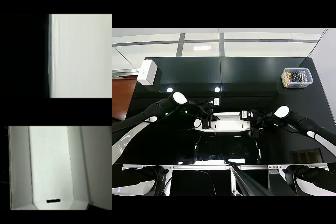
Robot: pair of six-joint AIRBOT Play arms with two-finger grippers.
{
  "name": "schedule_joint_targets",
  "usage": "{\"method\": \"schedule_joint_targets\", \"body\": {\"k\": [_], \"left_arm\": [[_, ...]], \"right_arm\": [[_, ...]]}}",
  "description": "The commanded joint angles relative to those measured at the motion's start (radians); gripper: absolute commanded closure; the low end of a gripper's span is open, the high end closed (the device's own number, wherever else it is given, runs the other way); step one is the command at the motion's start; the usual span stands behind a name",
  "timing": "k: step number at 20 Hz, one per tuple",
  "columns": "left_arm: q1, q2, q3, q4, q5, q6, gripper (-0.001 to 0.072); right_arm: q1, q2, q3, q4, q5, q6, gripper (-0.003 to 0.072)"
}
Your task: Fold the box and place the chain.
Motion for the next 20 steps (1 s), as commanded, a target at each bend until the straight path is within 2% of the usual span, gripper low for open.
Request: {"method": "schedule_joint_targets", "body": {"k": [1,3,5,6,7,8,9,13,15,16,17,18,19,20], "left_arm": [[-0.001,-0.001,-0.001,0.0,0.002,0.0,0.0682],[-0.001,-0.001,-0.001,0.0,0.002,0.0,0.0682],[-0.001,-0.001,-0.001,0.0,0.002,0.0,0.0679],[-0.001,0.0,-0.001,0.0,-0.004,-0.001,0.0638],[0.0,0.003,0.001,0.0,-0.023,-0.001,0.0406],[0.003,0.011,0.001,0.001,-0.029,-0.014,0.0233],[0.013,0.029,0.001,0.008,-0.031,-0.054,0.0194],[0.085,0.187,0.001,0.168,-0.084,-0.294,0.0194],[0.151,0.272,0.001,0.184,-0.22,-0.391,0.0198],[0.181,0.298,0.001,0.185,-0.304,-0.442,0.0226],[0.206,0.312,0.001,0.185,-0.393,-0.507,0.0356],[0.224,0.314,-0.001,0.18,-0.496,-0.578,0.0642],[0.227,0.312,-0.011,0.166,-0.575,-0.597,0.0685],[0.216,0.312,-0.037,0.114,-0.601,-0.608,0.0685]], "right_arm": [[0.0,-0.001,0.0,-0.004,-0.004,0.002,-0.0015],[0.0,-0.001,0.0,-0.005,-0.004,0.002,0.0178],[0.0,-0.001,0.0,-0.005,-0.004,0.002,0.0207],[0.0,-0.001,0.0,-0.004,-0.004,0.002,0.0207],[0.0,-0.001,0.0,-0.004,-0.004,0.002,0.0207],[0.0,-0.001,0.0,-0.004,-0.004,0.002,0.0207],[0.0,-0.001,0.0,-0.005,-0.004,0.002,0.0207],[0.0,-0.001,0.0,-0.004,-0.004,0.002,0.0207],[0.0,-0.001,0.0,-0.005,-0.003,0.002,0.0208],[0.0,-0.001,0.0,-0.005,-0.003,0.002,0.0214],[0.0,-0.001,0.0,-0.005,-0.002,0.002,0.0286],[0.0,-0.001,0.0,-0.006,0.0,0.001,0.0343],[0.0,-0.001,0.0,-0.007,0.001,0.002,0.0388],[0.0,-0.001,0.0,-0.007,0.001,0.002,0.039]]}}
